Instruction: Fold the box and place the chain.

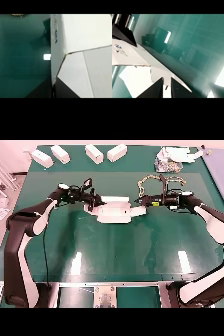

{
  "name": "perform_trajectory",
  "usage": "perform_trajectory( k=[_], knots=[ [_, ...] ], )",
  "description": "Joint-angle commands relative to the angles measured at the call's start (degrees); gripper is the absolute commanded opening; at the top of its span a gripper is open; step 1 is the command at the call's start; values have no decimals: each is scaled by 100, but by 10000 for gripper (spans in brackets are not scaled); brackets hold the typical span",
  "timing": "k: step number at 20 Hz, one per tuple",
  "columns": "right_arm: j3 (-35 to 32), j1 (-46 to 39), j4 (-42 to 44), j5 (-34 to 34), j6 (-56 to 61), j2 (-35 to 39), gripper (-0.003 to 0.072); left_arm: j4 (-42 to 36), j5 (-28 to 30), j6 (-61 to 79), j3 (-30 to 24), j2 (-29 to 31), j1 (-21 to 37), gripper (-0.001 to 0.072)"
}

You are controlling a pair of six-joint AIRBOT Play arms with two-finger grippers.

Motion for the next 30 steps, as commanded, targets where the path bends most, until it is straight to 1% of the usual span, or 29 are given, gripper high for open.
perform_trajectory(
  k=[1,7,12,13,14,16,17,19,21,23,24,25,27,28,29,30],
  knots=[
    [-2,4,-2,2,2,-4,122,28,26,79,-22,4,4,13],
    [-2,4,-2,2,-46,-4,122,177,15,68,-22,4,4,20],
    [0,-9,0,4,-490,-4,116,170,7,-28,-20,4,4,20],
    [2,-11,13,4,-494,-2,6,170,4,-28,-20,4,4,20],
    [4,-31,24,57,-595,4,11,173,7,-31,-20,4,4,20],
    [-48,-35,483,529,-1508,136,10,170,4,-28,-20,4,4,20],
    [-195,-31,828,601,-1714,323,10,170,4,-28,-20,4,4,20],
    [-562,-31,1049,365,-2052,793,9,168,11,-28,-20,4,4,20],
    [-1073,-28,984,-273,-2356,1364,8,168,9,-26,-20,4,4,20],
    [-1714,-24,984,-962,-2966,1978,8,168,9,-26,-20,4,4,20],
    [-2015,-17,986,-1193,-3407,2240,8,168,9,-26,-20,4,4,20],
    [-2288,11,984,-1320,-3956,2459,8,168,11,-26,-20,4,4,20],
    [-2612,138,957,-1331,-4721,2675,10,166,9,-24,-20,4,4,20],
    [-2710,260,866,-1331,-4918,2717,90,162,7,-26,-20,4,4,20],
    [-2756,393,737,-1342,-4975,2717,252,162,7,-24,-20,4,4,20],
    [-2796,562,595,-1377,-4972,2717,327,162,9,-24,-20,4,4,20]
  ],
)
